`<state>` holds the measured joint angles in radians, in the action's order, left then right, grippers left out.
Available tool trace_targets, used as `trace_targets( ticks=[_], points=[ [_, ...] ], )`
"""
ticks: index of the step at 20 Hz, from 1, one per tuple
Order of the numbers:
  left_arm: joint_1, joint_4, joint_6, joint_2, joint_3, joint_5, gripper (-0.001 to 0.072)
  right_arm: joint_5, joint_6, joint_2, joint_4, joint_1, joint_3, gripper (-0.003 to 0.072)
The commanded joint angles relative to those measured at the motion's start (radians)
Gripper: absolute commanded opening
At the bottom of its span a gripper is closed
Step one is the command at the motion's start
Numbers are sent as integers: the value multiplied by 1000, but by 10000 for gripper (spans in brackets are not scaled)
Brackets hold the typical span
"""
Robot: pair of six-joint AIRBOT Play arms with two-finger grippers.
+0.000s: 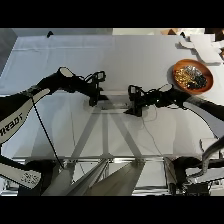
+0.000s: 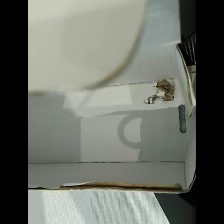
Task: Fold the box and place the chain.
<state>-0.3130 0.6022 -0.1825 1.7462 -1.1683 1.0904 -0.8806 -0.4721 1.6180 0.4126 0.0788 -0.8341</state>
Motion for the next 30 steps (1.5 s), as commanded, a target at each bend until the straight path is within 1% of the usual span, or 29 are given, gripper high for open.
trace_targets(
  ticks=[1,2,6,7,8,30],
  points=[
    [0,0,0,0,0,-2,10,2,0,0,-1,1,-1,527],
    [0,0,0,0,0,-2,10,2,0,0,-1,1,-1,505],
    [0,0,0,0,0,-2,10,2,0,0,-1,1,-1,496],
    [0,0,0,0,0,-2,10,2,0,0,-1,1,-1,442],
    [0,0,0,0,0,-2,10,2,0,0,-1,1,-1,426],
    [0,0,0,0,0,-2,10,2,0,0,-1,1,-1,427]
  ],
)
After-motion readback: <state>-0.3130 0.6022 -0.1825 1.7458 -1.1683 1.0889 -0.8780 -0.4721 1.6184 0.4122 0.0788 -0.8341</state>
